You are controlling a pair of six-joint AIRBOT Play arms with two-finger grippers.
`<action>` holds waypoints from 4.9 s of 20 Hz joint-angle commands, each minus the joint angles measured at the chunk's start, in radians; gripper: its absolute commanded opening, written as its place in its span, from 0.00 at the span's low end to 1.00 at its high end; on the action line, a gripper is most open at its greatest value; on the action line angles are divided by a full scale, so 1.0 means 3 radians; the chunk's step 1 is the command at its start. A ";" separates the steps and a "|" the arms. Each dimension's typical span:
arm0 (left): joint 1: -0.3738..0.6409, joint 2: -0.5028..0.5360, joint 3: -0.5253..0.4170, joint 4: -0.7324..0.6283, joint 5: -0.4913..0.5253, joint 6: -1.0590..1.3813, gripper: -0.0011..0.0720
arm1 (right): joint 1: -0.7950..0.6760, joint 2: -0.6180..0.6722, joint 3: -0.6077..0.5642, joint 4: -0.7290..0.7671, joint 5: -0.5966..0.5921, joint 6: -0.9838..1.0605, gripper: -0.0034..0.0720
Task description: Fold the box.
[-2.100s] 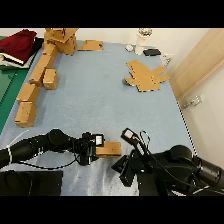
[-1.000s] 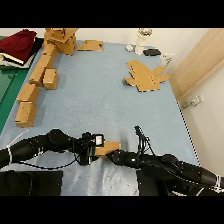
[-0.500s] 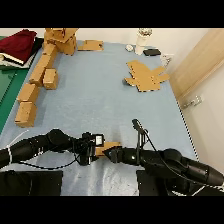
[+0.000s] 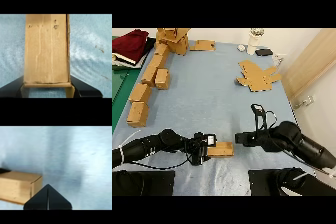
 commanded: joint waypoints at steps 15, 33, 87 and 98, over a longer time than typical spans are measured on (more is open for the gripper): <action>0.0000 0.0000 0.0003 -0.0009 0.0043 0.0001 0.61 | -0.0256 -0.0394 0.0148 -0.0061 -0.0019 0.0055 0.05; 0.2469 0.0642 0.0014 0.1659 0.0476 -0.3311 0.61 | -0.0256 -0.0472 0.0149 -0.0635 -0.0287 0.0348 0.05; 0.3169 -0.1132 0.2082 0.2026 -0.0587 -0.3944 0.98 | -0.0256 -0.0473 0.0148 -0.0202 -0.0134 0.0098 0.05; 0.1560 -0.0844 0.2079 0.1919 -0.1871 -0.4391 0.02 | -0.0530 -0.1408 0.1090 0.0095 -0.0004 -0.0778 0.05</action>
